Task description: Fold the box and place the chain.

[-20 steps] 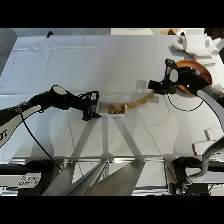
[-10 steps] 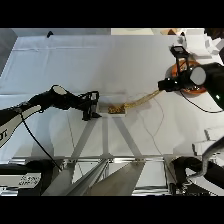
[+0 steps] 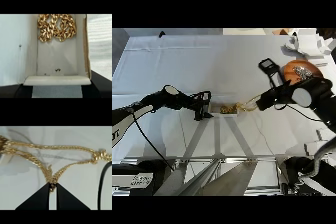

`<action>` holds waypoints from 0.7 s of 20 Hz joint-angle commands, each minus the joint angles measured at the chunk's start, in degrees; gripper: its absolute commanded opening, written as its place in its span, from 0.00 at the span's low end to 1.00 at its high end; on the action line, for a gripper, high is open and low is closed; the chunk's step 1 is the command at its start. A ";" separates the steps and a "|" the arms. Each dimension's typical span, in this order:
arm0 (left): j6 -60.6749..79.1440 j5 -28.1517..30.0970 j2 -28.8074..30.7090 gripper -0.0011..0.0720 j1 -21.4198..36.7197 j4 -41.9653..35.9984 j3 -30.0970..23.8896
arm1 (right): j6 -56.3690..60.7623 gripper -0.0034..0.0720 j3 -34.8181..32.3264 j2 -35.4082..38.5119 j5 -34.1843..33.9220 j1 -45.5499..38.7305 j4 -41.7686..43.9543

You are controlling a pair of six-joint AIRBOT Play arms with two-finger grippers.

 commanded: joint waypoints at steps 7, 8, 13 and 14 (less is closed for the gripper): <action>0.02 0.00 -0.02 0.39 -0.02 0.00 0.00 | -8.13 0.06 7.15 -9.77 -2.05 8.55 8.41; 0.00 0.02 -0.02 0.39 -0.02 0.00 0.00 | -8.39 0.06 8.46 -10.73 -2.95 9.42 8.68; 0.02 0.02 -0.02 0.39 -0.02 0.00 0.00 | -17.70 0.05 12.57 -12.46 -9.68 12.68 18.43; 0.00 0.00 -0.02 0.39 -0.02 0.00 0.00 | -21.86 0.05 12.57 -12.61 -9.90 13.07 22.43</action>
